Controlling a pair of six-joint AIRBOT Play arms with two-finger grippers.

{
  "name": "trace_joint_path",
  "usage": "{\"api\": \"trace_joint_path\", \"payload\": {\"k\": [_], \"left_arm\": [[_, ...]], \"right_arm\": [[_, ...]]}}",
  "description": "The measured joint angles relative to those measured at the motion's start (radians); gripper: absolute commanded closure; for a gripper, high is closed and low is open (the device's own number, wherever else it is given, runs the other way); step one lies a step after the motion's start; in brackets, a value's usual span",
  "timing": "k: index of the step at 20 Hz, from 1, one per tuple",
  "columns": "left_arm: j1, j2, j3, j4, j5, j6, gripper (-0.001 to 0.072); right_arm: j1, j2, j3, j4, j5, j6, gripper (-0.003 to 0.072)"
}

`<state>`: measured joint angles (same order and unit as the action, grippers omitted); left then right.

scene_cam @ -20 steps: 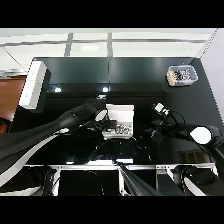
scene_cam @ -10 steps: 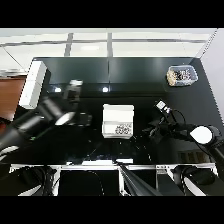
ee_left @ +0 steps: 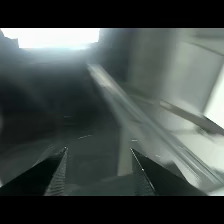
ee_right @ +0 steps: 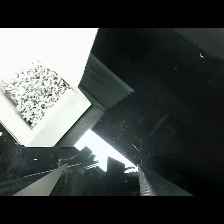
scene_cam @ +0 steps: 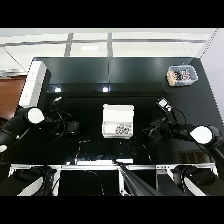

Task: Fold the box and place the chain.

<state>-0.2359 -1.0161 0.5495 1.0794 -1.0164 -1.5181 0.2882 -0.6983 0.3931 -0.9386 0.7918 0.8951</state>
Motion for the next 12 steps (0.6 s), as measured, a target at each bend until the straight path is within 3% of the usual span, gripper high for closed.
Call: {"api": "trace_joint_path", "payload": {"k": [2,6,12], "left_arm": [[0.024,-0.023,-0.005,-0.109,0.020,0.188,-0.0011],[0.041,-0.041,-0.005,-0.206,0.024,0.566,-0.0009],[0.021,-0.047,-0.005,-0.244,0.016,1.094,-0.0009]], "right_arm": [[0.000,0.000,0.000,0.000,0.000,0.004,0.0193],[0.000,0.000,0.000,0.000,0.001,0.009,0.0193],[0.000,0.000,0.000,0.000,-0.001,0.011,0.0193]]}}
